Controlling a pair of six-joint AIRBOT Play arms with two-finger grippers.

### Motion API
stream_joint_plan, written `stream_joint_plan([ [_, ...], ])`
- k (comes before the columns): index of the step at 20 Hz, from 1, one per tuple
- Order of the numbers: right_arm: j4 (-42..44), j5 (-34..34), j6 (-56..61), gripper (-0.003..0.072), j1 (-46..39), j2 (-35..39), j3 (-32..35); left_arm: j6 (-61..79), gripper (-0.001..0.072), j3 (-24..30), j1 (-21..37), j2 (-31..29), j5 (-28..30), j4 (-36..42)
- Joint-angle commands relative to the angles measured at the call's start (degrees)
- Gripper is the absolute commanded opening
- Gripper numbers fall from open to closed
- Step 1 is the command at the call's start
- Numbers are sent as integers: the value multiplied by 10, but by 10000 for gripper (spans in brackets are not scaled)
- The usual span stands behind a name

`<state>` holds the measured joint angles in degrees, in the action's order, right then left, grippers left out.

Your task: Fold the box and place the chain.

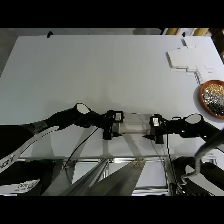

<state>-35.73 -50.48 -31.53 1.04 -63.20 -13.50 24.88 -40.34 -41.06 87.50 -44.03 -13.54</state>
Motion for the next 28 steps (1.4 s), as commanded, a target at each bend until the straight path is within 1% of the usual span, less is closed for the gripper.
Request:
stream_joint_plan([
  [1, 0, 0, 0, 340, 0, 0, -1, 16, 193, 0, 0, 0, -26, -19],
  [5, 0, 0, 0, 340, 0, 0, -1, 17, 197, 0, -1, 0, -26, -21],
  [6, 0, 0, 0, 340, 0, 0, -1, 17, 211, 0, -1, 0, -27, -21],
  [28, 1, 0, 0, 340, 0, 0, -1, 17, 210, 0, -1, 0, -27, -21],
])
